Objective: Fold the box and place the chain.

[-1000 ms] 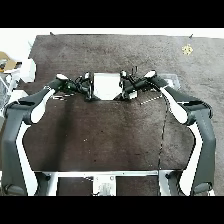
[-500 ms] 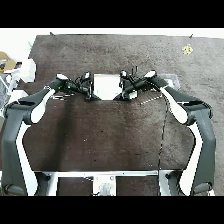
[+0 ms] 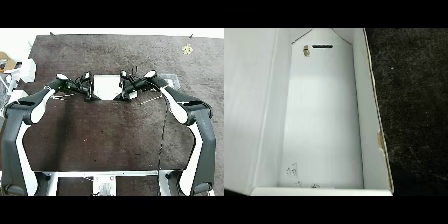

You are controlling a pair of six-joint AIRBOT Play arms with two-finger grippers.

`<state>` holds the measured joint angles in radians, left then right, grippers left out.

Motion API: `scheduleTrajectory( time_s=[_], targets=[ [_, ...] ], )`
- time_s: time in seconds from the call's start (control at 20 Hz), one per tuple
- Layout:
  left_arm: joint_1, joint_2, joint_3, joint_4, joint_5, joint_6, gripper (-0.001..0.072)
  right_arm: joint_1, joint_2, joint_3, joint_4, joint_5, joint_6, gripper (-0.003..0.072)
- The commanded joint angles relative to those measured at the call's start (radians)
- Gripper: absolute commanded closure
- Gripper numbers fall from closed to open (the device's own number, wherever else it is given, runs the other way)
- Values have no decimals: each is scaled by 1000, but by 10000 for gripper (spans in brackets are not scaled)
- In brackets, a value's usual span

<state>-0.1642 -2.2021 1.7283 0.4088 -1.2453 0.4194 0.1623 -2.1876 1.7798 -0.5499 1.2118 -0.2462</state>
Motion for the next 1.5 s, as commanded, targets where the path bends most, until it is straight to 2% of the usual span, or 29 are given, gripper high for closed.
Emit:
scheduleTrajectory(
  time_s=[0.0, 1.0, 1.05, 1.1, 1.25, 1.45],
  targets=[
    [0, 0, 0, 2, 0, 0, 352, 1, 0, 0, 0, 0, 0, 293],
    [0, 0, 0, 2, 0, 0, 351, -5, 5, 0, 1, 4, 1, 289],
    [0, 0, 0, 2, 0, 0, 352, -6, 11, 0, 1, 3, 18, 132],
    [0, 0, 0, 2, 0, 0, 352, -7, 18, 0, 0, 0, 42, 8],
    [0, 0, 0, 2, 0, 0, 352, -8, 42, 0, -72, 0, 64, 6],
    [0, 0, 0, 2, 0, 0, 352, -13, 87, 0, -230, -3, 214, 6]
  ],
)
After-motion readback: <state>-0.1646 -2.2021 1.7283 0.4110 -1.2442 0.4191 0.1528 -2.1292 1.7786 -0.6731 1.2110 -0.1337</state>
